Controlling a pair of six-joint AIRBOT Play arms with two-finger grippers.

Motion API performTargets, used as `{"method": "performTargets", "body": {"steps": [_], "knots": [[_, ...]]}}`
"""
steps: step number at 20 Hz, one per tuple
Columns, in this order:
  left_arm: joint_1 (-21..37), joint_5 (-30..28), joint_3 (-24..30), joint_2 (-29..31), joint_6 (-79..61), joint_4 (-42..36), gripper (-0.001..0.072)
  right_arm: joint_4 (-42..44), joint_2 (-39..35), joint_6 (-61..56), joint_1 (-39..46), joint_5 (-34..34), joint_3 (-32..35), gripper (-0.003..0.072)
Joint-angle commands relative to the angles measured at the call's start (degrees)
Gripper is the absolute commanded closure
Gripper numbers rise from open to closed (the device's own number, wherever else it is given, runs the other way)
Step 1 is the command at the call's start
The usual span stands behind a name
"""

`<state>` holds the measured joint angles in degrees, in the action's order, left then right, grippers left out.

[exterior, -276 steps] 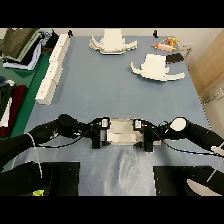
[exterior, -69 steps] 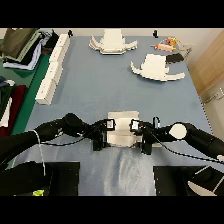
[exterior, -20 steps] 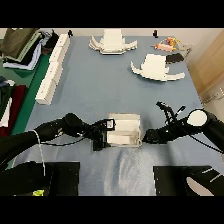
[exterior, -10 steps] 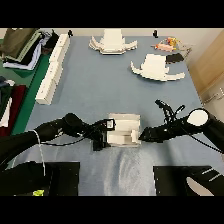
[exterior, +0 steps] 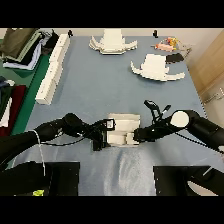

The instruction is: Fold the box.

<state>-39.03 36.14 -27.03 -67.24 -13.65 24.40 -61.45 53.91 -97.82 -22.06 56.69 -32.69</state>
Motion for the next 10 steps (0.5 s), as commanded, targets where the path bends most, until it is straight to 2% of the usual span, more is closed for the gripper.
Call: {"method": "performTargets", "body": {"steps": [1,4,8,10], "knots": [[0.0,0.0,0.0,0.0,0.0,0.0,0.0230,-18.0,5.1,-19.1,-9.9,1.4,-6.4,0.0378],[0.0,0.0,0.0,0.0,0.0,0.0,0.0230,-29.1,10.7,-31.3,-17.0,8.2,-12.6,0.0378],[0.0,0.0,0.0,0.0,0.0,0.0,0.0230,-31.4,16.5,-38.8,-20.5,14.0,-17.2,0.0378],[0.0,0.0,0.0,0.0,0.0,0.0,0.0230,-31.4,18.2,-41.2,-20.5,14.5,-17.5,0.0378]]}}
